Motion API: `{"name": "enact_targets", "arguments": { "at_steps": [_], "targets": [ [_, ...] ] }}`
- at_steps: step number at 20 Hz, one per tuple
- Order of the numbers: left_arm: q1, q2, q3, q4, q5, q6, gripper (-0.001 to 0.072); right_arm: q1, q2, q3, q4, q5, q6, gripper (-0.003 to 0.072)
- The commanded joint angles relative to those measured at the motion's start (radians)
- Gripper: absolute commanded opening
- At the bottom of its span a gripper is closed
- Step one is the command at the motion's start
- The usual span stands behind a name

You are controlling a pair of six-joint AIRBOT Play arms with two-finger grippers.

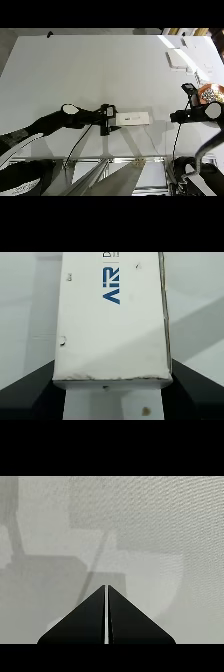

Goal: Fold the box and place the chain.

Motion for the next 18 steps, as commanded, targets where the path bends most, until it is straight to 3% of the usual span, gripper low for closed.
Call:
{"name": "enact_targets", "arguments": {
  "at_steps": [1,7,10,13,14,15,16,18],
  "targets": [
    [0.061,0.141,0.000,0.171,0.068,-0.246,0.0209,-0.001,0.001,-0.001,0.001,-0.002,0.002,0.0021],
    [0.320,0.354,0.000,0.801,0.062,-0.982,0.0209,-0.001,0.001,-0.001,0.001,-0.003,0.002,0.0021],
    [0.512,0.376,0.000,1.063,-0.012,-1.287,0.0209,-0.001,0.001,-0.001,0.001,-0.003,0.002,0.0021],
    [0.718,0.375,0.000,1.234,-0.071,-1.560,0.0214,-0.001,0.001,-0.001,0.001,-0.003,0.002,0.0021],
    [0.782,0.375,0.000,1.262,-0.074,-1.632,0.0280,-0.001,0.001,-0.001,0.001,-0.003,0.002,0.0021],
    [0.847,0.375,0.000,1.278,-0.074,-1.684,0.0413,-0.001,0.001,-0.001,0.001,-0.003,0.002,0.0021],
    [0.907,0.375,0.000,1.287,-0.078,-1.702,0.0446,-0.001,0.001,-0.001,0.001,-0.003,0.002,0.0021],
    [0.993,0.374,0.000,1.300,-0.100,-1.702,0.0446,-0.001,0.001,-0.001,0.001,-0.003,0.002,0.0021]
  ]
}}
